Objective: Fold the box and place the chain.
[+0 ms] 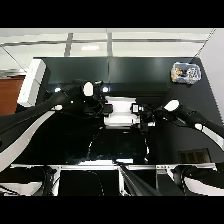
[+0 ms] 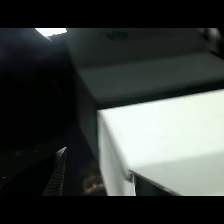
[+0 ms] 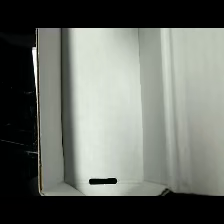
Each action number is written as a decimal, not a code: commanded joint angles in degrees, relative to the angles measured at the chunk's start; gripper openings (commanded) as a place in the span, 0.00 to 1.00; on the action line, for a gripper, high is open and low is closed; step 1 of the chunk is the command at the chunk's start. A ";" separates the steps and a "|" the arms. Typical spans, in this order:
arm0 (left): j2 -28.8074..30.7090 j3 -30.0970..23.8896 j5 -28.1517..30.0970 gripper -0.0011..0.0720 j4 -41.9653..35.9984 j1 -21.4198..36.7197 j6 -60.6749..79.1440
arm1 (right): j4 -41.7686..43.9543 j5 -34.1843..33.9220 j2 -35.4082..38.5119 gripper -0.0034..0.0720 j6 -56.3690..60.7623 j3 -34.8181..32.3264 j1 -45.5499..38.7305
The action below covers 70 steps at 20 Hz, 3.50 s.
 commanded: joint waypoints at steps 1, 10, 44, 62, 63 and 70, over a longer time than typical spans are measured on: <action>-0.15 0.28 0.09 0.65 6.34 -2.12 -7.67 | 0.00 0.04 -0.04 0.65 0.02 0.04 0.02; -2.97 4.39 -2.73 0.65 12.87 -8.35 -17.99 | 0.00 0.07 -0.04 0.65 0.00 0.04 0.02; -2.97 4.39 -3.19 0.05 12.87 -9.77 -19.26 | -0.04 0.09 0.15 1.00 0.59 0.07 0.04; -2.89 4.39 -7.04 0.05 12.66 -9.77 -18.64 | -8.96 5.03 10.05 0.99 9.99 0.02 0.04; -2.89 4.39 -7.08 0.05 12.68 -9.77 -18.64 | -9.01 5.05 9.77 0.81 10.03 -0.02 0.04; -2.91 4.39 -7.52 0.05 12.68 -9.77 -18.67 | -0.63 4.33 8.37 0.35 10.10 -0.11 0.50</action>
